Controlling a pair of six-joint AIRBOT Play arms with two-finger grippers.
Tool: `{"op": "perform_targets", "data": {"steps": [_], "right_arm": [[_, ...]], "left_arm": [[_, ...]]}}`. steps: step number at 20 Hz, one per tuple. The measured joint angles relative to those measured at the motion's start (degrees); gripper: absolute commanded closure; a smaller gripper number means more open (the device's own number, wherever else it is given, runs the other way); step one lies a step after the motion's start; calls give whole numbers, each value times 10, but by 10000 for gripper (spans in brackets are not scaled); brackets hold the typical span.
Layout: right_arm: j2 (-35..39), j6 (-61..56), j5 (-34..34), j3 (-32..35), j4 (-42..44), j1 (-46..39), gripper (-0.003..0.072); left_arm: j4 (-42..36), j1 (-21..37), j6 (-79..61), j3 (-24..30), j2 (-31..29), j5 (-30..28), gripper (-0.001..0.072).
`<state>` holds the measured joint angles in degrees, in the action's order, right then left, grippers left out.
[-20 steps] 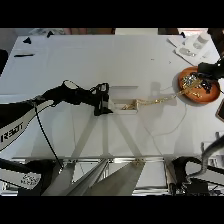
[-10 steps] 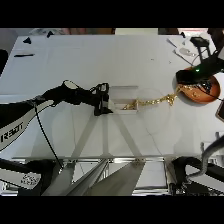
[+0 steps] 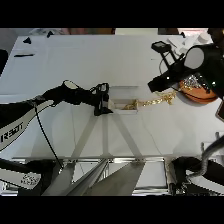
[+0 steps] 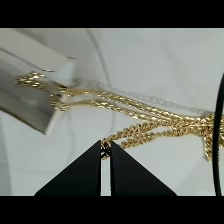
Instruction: Fold the box and place the chain.
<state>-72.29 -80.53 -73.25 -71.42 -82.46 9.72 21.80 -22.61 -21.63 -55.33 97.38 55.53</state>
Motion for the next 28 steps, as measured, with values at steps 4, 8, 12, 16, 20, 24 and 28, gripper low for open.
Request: {"op": "perform_targets", "data": {"steps": [4,8,12,16,20,24,28], "right_arm": [[0,0,26,0,2,76,672],[-1,0,71,0,3,137,671],[-24,-3,110,0,11,169,670],[-73,-18,113,0,16,178,663],[-110,-48,113,0,14,181,334],[-91,-61,114,-1,-9,180,334],[-41,-101,92,-2,-101,159,326]], "left_arm": [[0,0,0,0,0,0,392],[0,0,0,0,0,0,392],[0,0,0,0,0,0,392],[0,0,0,0,0,0,392],[0,0,0,0,0,0,392],[0,0,0,0,0,0,392],[0,0,0,0,0,0,392]]}}
